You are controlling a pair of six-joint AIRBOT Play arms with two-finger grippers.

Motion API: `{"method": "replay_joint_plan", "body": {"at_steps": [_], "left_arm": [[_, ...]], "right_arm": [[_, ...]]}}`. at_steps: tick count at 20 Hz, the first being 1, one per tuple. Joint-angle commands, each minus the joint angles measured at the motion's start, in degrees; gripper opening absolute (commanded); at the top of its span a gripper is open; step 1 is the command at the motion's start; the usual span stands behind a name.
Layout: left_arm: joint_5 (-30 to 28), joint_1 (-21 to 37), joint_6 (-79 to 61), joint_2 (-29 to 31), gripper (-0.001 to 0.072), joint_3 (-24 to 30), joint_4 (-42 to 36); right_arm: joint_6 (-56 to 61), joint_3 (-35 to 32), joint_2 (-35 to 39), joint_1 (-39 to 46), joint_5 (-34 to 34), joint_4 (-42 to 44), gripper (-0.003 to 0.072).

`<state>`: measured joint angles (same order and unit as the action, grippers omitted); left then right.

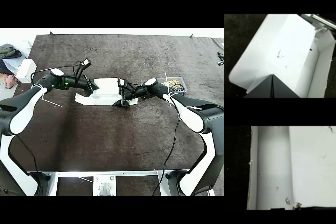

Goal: Fold the box and place the chain.

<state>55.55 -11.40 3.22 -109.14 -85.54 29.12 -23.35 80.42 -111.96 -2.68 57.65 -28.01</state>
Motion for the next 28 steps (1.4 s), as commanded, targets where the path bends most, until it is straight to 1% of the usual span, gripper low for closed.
{"method": "replay_joint_plan", "body": {"at_steps": [1,5,8,11,14,18,20,22,23,24,25,28], "left_arm": [[-1.73,-1.18,1.95,-0.13,0.0008,0.02,4.22],[-2.01,-1.66,2.36,-1.84,0.0008,0.00,4.37],[-1.42,-1.64,2.34,-1.75,0.0009,-1.81,4.35],[1.90,-1.53,2.32,-0.92,0.0008,-4.74,4.35],[7.76,0.57,0.42,0.46,0.0006,-6.97,4.00],[13.88,3.93,-6.16,3.76,0.0006,-7.37,4.48],[15.06,4.90,-7.02,4.90,0.0009,-7.37,6.69],[16.72,4.83,-7.34,5.07,0.0012,-7.34,12.22],[18.32,4.76,-8.55,4.94,0.0160,-7.26,14.82],[18.95,4.66,-9.81,4.94,0.0493,-6.84,16.22],[18.53,4.66,-9.81,4.94,0.0628,-6.16,16.83],[16.83,4.66,-14.73,4.94,0.0626,-2.99,18.84]], "right_arm": [[0.00,0.04,0.04,0.02,0.04,-0.02,0.0267],[0.00,0.04,0.04,0.02,0.02,-0.04,0.0267],[0.00,0.04,0.04,0.00,0.02,-0.02,0.0267],[0.00,0.04,0.04,0.02,0.02,-0.02,0.0267],[0.00,0.04,0.04,0.02,0.02,-0.04,0.0267],[0.00,0.04,0.04,0.00,0.02,-0.04,0.0267],[0.00,0.04,0.04,0.00,0.00,-0.04,0.0267],[0.02,0.04,0.04,0.00,0.02,-0.04,0.0267],[0.02,0.04,0.04,0.00,0.00,-0.04,0.0267],[0.00,0.04,0.04,0.00,0.02,-0.04,0.0267],[0.00,0.04,0.04,0.02,0.02,-0.04,0.0267],[0.00,0.04,0.04,0.00,0.02,-0.04,0.0267]]}}
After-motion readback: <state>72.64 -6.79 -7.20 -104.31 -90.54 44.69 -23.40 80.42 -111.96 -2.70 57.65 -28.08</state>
